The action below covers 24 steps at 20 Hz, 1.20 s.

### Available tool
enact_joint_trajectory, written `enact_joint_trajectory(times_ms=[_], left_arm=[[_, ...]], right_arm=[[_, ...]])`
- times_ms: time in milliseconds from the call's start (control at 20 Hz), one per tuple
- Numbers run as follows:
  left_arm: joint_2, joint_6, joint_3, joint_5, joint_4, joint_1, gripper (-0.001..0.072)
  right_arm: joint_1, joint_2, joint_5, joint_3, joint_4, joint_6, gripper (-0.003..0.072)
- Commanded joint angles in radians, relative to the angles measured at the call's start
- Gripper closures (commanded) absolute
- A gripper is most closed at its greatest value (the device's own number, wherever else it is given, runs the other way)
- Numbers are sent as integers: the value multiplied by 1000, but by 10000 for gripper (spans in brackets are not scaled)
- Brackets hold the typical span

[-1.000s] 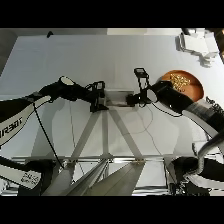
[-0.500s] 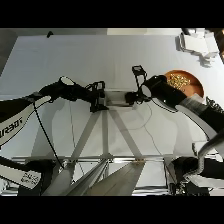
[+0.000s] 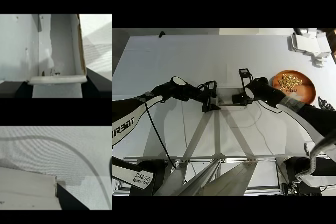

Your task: Fold the box and place the chain.

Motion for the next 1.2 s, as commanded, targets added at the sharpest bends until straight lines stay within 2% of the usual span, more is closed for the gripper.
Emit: enact_joint_trajectory(times_ms=[0,100,150,300,500,600,750,900,950,1000,1150], left_arm=[[0,3,0,1,2,0,484],[0,3,0,1,0,0,484],[0,3,0,1,2,0,484],[0,3,0,1,1,0,484],[0,3,0,1,0,0,484],[0,3,0,1,0,0,484],[0,3,0,1,0,0,484],[0,3,0,1,0,0,484],[0,3,0,1,0,0,484],[0,3,0,1,0,0,484],[0,3,0,1,0,0,484]], right_arm=[[3,-4,-13,2,14,-1,623],[0,26,-15,2,26,-1,306],[0,55,-15,2,23,-2,237],[-5,170,14,2,21,-6,234],[-43,354,142,2,16,-124,232],[-96,445,159,2,15,-221,232],[-254,532,133,2,15,-326,232],[-472,512,85,1,21,-381,211],[-539,487,66,2,23,-382,81],[-598,457,47,2,25,-400,19],[-707,341,6,2,37,-453,-12]])
